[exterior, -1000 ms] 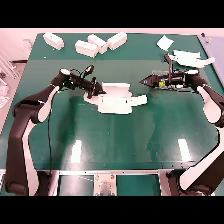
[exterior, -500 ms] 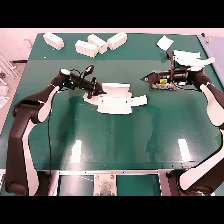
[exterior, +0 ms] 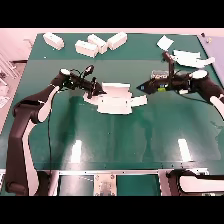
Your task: Fold the box and place the chain.
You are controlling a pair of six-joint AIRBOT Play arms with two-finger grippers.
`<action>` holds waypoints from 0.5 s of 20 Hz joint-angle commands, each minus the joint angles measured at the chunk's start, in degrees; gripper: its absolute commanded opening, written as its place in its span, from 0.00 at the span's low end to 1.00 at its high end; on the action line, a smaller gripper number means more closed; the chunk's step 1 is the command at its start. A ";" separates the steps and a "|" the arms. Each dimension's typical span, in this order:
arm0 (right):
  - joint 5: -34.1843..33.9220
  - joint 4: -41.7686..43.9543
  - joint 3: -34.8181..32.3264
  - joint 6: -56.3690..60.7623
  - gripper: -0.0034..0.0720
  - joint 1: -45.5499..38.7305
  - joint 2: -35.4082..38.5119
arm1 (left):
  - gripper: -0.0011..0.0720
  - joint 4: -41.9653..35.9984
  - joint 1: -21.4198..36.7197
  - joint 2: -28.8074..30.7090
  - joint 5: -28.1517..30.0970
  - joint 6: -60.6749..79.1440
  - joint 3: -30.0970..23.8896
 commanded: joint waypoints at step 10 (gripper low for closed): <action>-9.60 -5.66 -8.37 -3.98 0.53 6.21 5.33 | 0.05 -0.11 -0.02 0.00 0.11 0.04 0.00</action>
